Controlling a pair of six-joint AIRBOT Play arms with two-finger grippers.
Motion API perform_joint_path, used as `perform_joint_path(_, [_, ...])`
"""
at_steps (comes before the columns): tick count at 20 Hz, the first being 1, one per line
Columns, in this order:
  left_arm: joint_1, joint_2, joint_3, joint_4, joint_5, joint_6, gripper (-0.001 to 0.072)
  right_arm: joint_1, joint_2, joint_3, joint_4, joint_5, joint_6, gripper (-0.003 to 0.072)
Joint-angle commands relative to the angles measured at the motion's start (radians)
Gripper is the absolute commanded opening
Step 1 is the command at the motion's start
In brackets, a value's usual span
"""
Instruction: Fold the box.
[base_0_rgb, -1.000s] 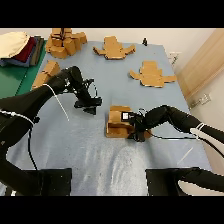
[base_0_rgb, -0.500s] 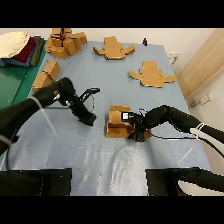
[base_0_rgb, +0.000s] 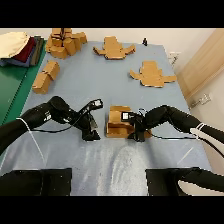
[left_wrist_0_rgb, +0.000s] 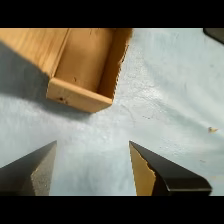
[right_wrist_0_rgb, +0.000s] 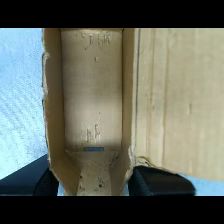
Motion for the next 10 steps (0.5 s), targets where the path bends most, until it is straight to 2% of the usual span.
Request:
perform_joint_path(1, [-0.020,-0.059,-0.045,-0.212,0.153,0.404,0.0682,0.000,0.000,0.000,0.000,0.000,0.000,0.0518])
perform_joint_path(2, [-0.029,-0.095,-0.045,-0.285,0.181,0.439,0.0685,0.000,0.000,0.000,0.000,0.001,0.000,0.0518])
perform_joint_path(5, [-0.051,-0.108,-0.026,-0.325,0.236,0.488,0.0700,0.000,0.000,0.000,0.000,0.000,0.000,0.0518])
perform_joint_path(10, [-0.054,-0.116,-0.027,-0.285,0.235,0.549,0.0700,0.000,0.000,0.000,-0.001,0.000,0.000,0.0517])
